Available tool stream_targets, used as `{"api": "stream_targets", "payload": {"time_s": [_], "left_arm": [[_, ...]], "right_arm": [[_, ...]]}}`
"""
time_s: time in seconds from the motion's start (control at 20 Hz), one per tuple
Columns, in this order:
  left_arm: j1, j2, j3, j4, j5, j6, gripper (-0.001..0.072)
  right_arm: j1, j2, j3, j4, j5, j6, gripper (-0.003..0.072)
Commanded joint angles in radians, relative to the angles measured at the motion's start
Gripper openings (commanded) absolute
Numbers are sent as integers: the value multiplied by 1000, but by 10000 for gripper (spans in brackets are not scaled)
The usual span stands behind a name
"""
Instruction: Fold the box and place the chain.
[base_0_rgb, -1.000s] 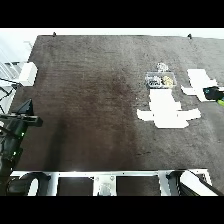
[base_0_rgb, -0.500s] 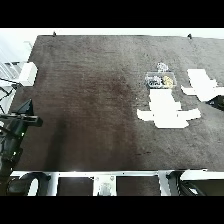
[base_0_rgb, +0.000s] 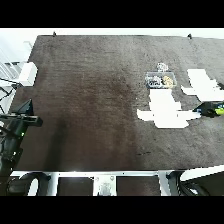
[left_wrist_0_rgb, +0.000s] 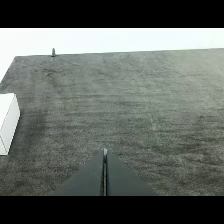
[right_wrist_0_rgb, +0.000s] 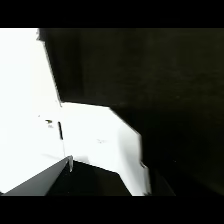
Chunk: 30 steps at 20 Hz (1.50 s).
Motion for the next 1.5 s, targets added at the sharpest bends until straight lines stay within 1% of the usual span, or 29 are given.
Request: {"api": "stream_targets", "payload": {"time_s": [0.0, 0.25, 0.3, 0.35, 0.4, 0.45, 0.5, 0.65, 0.8, 0.9, 1.05, 1.15, 1.2, 1.3, 1.45], "left_arm": [[0, 1, 0, 0, 0, 0, 18], [0, 1, 0, 0, 0, 0, 18], [0, 1, 0, 0, 0, 0, 18], [0, 1, 0, 0, 0, 0, 18], [0, 1, 0, 0, 0, 0, 18], [0, 1, 0, 0, 0, 0, 18], [0, 1, 0, 0, 0, 0, 18], [0, 1, 0, 0, 0, 0, 18], [0, 1, 0, 0, 1, 0, 18], [0, 1, 0, 0, 0, 0, 18], [0, 1, 0, 0, 0, 0, 18], [0, 1, 0, 0, 0, 0, 18], [0, 1, 0, 0, 0, 0, 18], [0, 1, 0, 0, 1, 0, 18], [0, 1, 0, 0, -1, 0, 18]], "right_arm": [[48, -31, -7, 0, 37, -10, 560], [60, -43, -37, 5, 37, -41, 557], [59, -43, -42, 7, 37, -51, 452], [59, -43, -44, 8, 37, -53, 275], [59, -43, -46, 16, 39, -56, 199], [59, -43, -47, 35, 47, -66, 86], [59, -43, -48, 67, 66, -85, 12], [63, -23, -95, 159, 120, -100, 9], [90, 56, -235, 240, 104, -122, 8], [137, 128, -340, 301, 52, -122, 8], [256, 229, -491, 449, -68, -122, 8], [368, 260, -551, 549, -156, -114, 8], [435, 260, -562, 597, -206, -102, 8], [566, 260, -558, 642, -310, -79, 8], [717, 260, -525, 643, -475, -45, 8]]}}
